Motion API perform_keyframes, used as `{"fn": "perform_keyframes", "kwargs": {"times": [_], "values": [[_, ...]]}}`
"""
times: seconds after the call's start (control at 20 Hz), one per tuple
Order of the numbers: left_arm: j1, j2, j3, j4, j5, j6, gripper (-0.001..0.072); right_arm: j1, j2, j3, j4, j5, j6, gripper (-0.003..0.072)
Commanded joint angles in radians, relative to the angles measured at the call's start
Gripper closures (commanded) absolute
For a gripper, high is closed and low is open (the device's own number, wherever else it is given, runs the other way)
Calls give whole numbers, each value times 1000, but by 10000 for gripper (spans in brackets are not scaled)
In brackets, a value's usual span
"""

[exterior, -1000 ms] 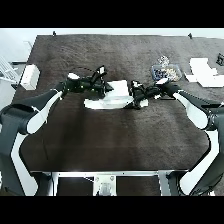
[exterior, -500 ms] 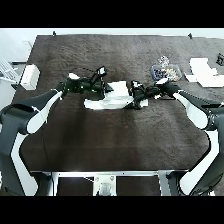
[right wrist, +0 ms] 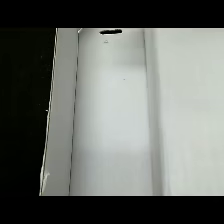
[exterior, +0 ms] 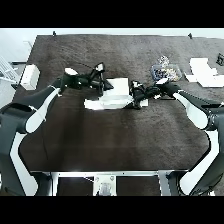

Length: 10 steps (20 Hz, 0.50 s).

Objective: Fold the box and place the chain.

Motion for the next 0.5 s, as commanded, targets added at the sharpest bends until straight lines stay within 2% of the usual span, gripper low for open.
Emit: {"fn": "perform_keyframes", "kwargs": {"times": [0.0,0.2,0.3,0.35,0.45], "values": [[56,1,68,-33,-224,4,324,1,0,0,0,0,2,87],[127,5,113,-27,-471,0,326,1,0,0,0,0,2,88],[156,26,112,16,-532,-13,328,1,0,0,0,0,2,87],[166,40,112,58,-540,-31,359,1,0,0,0,0,2,87],[169,73,112,149,-542,-72,359,1,0,0,0,0,2,87]]}}
